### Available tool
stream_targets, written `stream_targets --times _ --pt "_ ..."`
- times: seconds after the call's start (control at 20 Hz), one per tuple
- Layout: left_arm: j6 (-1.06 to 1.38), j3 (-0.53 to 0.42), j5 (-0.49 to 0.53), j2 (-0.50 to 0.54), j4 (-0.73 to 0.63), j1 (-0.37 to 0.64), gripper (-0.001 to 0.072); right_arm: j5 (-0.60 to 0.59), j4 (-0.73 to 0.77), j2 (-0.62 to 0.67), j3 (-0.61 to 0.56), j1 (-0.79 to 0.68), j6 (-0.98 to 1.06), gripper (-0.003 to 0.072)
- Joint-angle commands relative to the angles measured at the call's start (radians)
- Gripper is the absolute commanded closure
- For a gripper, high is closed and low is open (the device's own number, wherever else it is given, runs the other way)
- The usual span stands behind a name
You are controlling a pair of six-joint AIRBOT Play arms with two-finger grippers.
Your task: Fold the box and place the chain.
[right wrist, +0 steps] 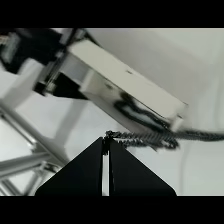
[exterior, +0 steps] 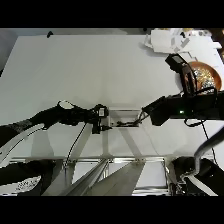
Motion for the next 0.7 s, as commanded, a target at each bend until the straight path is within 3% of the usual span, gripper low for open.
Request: stream_targets --times 0.0,0.3,0.65 --pt "0.0 0.0 0.0 0.0 0.0 0.0 0.0572 -0.152 0.038 0.004 0.001 0.114 0.024 0.0668" --pt "0.0 0.0 0.0 0.0 0.0 0.0 0.0572 -0.262 0.022 -0.069 0.0 0.212 0.027 0.0668" --pt "0.0 0.0 0.0 0.0 0.0 0.0 0.0572 -0.176 -0.055 -0.243 0.0 0.212 0.049 0.0668"
